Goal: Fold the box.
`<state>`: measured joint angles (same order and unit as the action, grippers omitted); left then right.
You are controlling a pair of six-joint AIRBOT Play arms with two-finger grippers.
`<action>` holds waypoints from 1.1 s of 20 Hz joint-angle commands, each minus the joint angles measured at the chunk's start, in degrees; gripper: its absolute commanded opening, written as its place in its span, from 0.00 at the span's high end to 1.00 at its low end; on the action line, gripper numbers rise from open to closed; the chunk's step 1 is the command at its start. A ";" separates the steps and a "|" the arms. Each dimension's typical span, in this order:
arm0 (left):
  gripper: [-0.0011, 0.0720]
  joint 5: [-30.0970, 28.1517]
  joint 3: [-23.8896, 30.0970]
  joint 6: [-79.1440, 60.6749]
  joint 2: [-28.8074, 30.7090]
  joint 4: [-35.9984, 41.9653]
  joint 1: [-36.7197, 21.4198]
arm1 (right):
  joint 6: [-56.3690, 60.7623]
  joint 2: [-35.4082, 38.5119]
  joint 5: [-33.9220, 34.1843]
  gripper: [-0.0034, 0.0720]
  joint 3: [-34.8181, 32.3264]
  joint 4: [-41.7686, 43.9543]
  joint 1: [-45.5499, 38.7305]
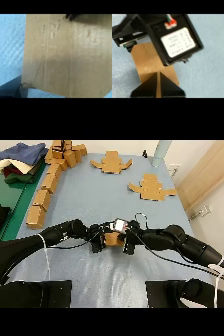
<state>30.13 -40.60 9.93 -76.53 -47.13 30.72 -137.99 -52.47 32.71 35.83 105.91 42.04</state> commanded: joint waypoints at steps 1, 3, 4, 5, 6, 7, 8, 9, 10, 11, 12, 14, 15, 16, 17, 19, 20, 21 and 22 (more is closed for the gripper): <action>0.38 0.00 -0.04 -0.02 -0.02 -0.02 0.02 | -5.81 -0.46 -3.78 0.65 -1.20 -1.40 2.03; 0.38 -0.02 -0.04 -0.02 -0.02 -0.02 0.02 | -6.80 -0.81 -3.74 0.63 -1.18 -0.04 2.03; 0.38 0.00 -0.04 -0.02 -0.02 -0.02 0.02 | -6.80 -0.79 -3.76 0.49 -1.16 0.61 2.03; 0.38 -0.02 -0.04 -0.02 -0.02 -0.02 0.00 | -7.19 -0.79 -3.72 0.32 -1.18 0.96 2.03; 0.38 -0.02 -0.04 -0.02 -0.02 -0.02 0.00 | -7.19 -0.79 -3.74 0.31 -1.18 0.98 2.03; 0.38 0.00 -0.04 -0.02 -0.02 -0.02 0.00 | -7.52 -0.81 -3.74 0.31 -1.18 0.90 2.01; 0.38 0.00 -0.04 -0.02 -0.02 -0.02 0.02 | -8.26 -0.92 -3.76 0.31 -1.16 0.92 2.03; 0.38 -0.02 -0.04 -0.02 -0.02 -0.02 0.00 | -8.74 -1.11 -3.76 0.31 -1.16 0.96 2.03; 0.38 -0.02 -0.04 -0.02 -0.02 -0.02 0.00 | -8.74 -1.49 -3.78 0.24 -1.16 0.96 2.01; 0.38 -0.02 -0.04 -0.02 -0.02 -0.02 0.00 | -8.74 -2.05 -3.76 0.23 -1.16 0.96 2.03; 0.38 0.00 -0.04 -0.02 -0.02 -0.02 0.02 | -8.72 -2.71 -3.78 0.23 -1.16 0.94 2.01; 0.38 -0.02 -0.04 -0.02 -0.02 -0.02 0.00 | -8.72 -4.02 -3.76 0.23 -1.16 0.81 2.03; 0.38 -0.02 -0.04 -0.02 -0.02 -0.02 0.00 | -8.72 -4.52 -3.76 0.23 -1.14 0.81 2.03; 0.38 0.00 -0.04 -0.02 -0.02 -0.02 0.02 | -8.70 -4.87 -3.65 0.23 -1.14 0.81 2.03; 0.38 0.00 -0.04 -0.02 -0.02 -0.02 0.02 | -8.72 -5.14 -3.54 0.23 -1.14 0.74 2.03; 0.38 0.00 -0.04 -0.02 -0.02 -0.02 0.00 | -8.68 -5.75 -3.54 0.23 -1.16 -2.12 2.01; 0.38 -0.02 -0.04 -0.02 -0.02 -0.02 0.02 | -8.68 -5.81 -3.58 0.23 -1.14 -2.93 2.01; 0.38 0.00 -0.04 -0.02 -0.02 -0.02 0.00 | -8.70 -5.79 -3.85 0.24 -1.11 -3.10 2.03; 0.38 -0.02 -0.04 -0.02 -0.02 -0.02 0.00 | -8.68 -5.79 -3.89 0.24 -0.98 -3.08 2.03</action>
<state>30.13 -40.60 9.91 -76.53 -47.16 30.72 -146.67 -57.89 29.02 34.72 104.49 44.05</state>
